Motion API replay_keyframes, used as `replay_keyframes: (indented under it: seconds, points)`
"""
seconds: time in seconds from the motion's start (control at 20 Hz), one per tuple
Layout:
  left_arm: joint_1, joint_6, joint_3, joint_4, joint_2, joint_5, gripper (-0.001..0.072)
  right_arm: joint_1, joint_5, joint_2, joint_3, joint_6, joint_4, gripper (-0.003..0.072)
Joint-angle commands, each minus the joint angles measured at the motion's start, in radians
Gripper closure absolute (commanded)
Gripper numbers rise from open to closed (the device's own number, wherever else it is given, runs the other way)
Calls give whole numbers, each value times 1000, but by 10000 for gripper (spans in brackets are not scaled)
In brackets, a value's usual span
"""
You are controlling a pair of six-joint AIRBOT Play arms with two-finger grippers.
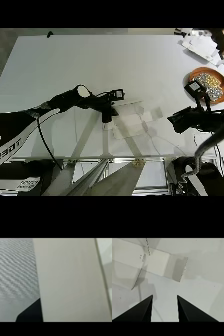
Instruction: Fold the box and place the chain.
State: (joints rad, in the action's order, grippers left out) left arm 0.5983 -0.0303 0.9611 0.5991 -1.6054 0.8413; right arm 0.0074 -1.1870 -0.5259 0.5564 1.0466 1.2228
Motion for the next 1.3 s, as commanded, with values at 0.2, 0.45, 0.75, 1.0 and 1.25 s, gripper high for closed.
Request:
replay_keyframes:
  seconds: [0.2,0.45,0.75,1.0,1.25]
  points:
    - [1,8,1,4,-13,26,703,1,2,1,0,0,0,344]
    - [7,50,1,8,-12,-27,709,1,3,1,0,0,0,344]
    - [33,21,1,54,-11,-68,710,1,7,1,0,0,0,345]
    - [32,2,1,101,25,-92,710,1,29,1,0,0,0,345]
    - [32,-90,1,182,39,-109,709,1,29,1,0,0,0,345]
